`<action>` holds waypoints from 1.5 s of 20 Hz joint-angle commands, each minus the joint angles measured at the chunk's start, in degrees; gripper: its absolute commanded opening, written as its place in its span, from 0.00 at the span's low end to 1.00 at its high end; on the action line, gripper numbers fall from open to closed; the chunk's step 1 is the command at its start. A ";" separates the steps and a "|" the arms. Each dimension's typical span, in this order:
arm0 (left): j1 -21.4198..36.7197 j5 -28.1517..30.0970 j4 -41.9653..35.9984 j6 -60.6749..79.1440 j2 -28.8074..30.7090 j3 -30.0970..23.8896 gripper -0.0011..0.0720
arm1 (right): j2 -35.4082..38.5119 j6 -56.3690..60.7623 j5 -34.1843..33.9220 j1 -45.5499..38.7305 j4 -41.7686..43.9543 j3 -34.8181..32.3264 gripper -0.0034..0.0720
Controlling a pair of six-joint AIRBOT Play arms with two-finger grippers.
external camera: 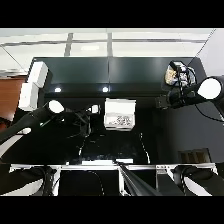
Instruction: Fold the box and place the chain.
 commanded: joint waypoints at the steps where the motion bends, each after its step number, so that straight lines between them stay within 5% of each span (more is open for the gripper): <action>1: 1.01 2.19 -9.07 10.38 -4.44 3.26 0.99 | 0.00 0.31 -0.07 -0.02 0.11 -0.04 0.49; 30: -4.63 -2.21 -2.91 1.64 -7.76 6.43 0.99 | -0.11 0.63 -2.16 -0.04 0.09 -0.04 0.49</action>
